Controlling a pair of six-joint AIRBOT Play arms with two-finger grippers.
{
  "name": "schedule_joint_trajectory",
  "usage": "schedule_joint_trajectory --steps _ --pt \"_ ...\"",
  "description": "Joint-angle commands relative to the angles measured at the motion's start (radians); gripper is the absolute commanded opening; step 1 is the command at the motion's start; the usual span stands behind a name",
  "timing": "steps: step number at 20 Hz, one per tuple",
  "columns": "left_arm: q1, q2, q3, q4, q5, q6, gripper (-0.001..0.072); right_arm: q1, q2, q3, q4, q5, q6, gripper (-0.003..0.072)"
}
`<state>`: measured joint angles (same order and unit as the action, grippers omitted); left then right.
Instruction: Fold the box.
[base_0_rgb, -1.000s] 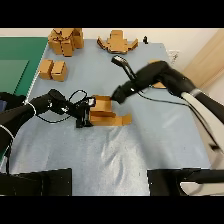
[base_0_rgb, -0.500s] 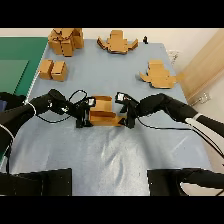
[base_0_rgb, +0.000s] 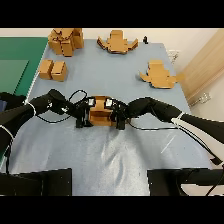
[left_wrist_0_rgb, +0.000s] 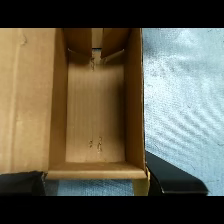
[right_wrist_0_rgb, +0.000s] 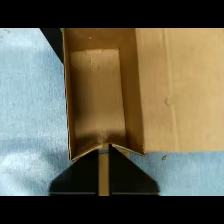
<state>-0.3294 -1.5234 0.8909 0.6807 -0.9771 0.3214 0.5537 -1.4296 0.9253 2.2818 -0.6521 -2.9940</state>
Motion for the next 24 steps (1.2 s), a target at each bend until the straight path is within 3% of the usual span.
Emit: schedule_joint_trajectory --steps 1,4,5,6,7,9,11,13,14,17,21,24 --pt "0.001 0.001 0.0 -0.001 0.001 0.0 0.0176 0.017 -0.005 0.004 0.016 0.026 -0.008 0.0021" --pt "0.001 0.001 0.0 -0.001 0.001 0.0 0.0176 0.02 -0.005 0.004 0.043 0.035 -0.007 0.0039" --pt "0.001 0.001 0.0 -0.001 0.001 -0.001 0.0176 0.02 -0.006 0.004 0.061 0.035 -0.002 0.026" --pt "0.001 0.001 0.0 -0.001 0.001 0.0 0.0176 0.02 -0.008 0.005 0.074 0.045 0.018 0.057" --pt "0.001 0.001 0.0 -0.001 0.001 0.0 0.0175 0.02 -0.012 0.006 0.072 0.049 0.058 0.0593" --pt "0.001 0.001 0.0 -0.001 0.001 0.0 0.0176 0.02 -0.014 0.006 0.071 0.05 0.086 0.0587" --pt "0.001 0.001 0.0 -0.001 0.001 0.0 0.0176 0.018 -0.012 0.008 0.062 0.046 0.104 0.033" --pt "0.001 0.001 0.0 -0.001 0.0 0.0 0.0176 0.004 0.012 0.008 -0.029 0.025 0.251 0.0072" --pt "0.001 0.001 0.0 -0.001 0.0 -0.001 0.0176 -0.013 0.038 0.008 -0.089 -0.007 0.356 0.0011" --pt "0.001 0.001 0.0 0.0 0.001 -0.001 0.0175 -0.094 0.158 0.008 -0.18 -0.13 0.541 0.001" --pt "0.001 0.001 0.0 0.0 0.002 0.0 0.0176 -0.314 0.318 -0.028 -0.179 -0.251 0.816 0.001" --pt "0.001 0.001 0.0 -0.001 0.002 0.0 0.0175 -0.488 0.305 -0.111 -0.112 -0.394 1.029 0.0008"
